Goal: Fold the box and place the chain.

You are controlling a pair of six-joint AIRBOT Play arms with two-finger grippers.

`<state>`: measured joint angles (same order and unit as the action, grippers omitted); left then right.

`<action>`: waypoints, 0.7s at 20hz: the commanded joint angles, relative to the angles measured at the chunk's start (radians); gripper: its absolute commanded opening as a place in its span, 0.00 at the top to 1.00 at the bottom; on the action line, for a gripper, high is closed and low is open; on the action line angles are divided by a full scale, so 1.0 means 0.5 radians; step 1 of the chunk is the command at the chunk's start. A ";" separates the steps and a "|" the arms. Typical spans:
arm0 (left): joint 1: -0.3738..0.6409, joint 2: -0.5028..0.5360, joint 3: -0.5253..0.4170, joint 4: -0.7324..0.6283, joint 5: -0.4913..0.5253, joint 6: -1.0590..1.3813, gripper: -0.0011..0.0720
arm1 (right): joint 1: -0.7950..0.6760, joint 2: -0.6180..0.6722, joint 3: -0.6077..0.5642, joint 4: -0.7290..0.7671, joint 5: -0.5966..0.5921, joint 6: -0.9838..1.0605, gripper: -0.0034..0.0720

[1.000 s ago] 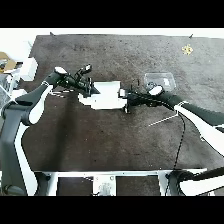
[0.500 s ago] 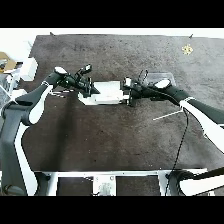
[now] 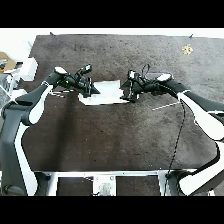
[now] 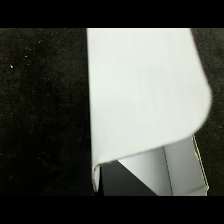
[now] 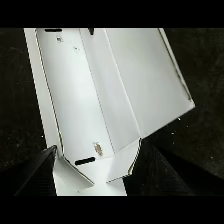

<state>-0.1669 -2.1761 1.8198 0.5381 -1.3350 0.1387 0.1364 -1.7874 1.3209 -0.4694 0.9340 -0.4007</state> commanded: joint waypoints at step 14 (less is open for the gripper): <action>-0.001 -0.001 0.000 0.001 0.000 0.002 0.97 | 0.008 -0.535 0.625 -0.185 0.630 0.232 0.06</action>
<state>-0.1669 -2.1761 1.8198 0.5385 -1.3354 0.1390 0.1326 -2.0266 1.6016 -0.5415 1.2198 -0.3069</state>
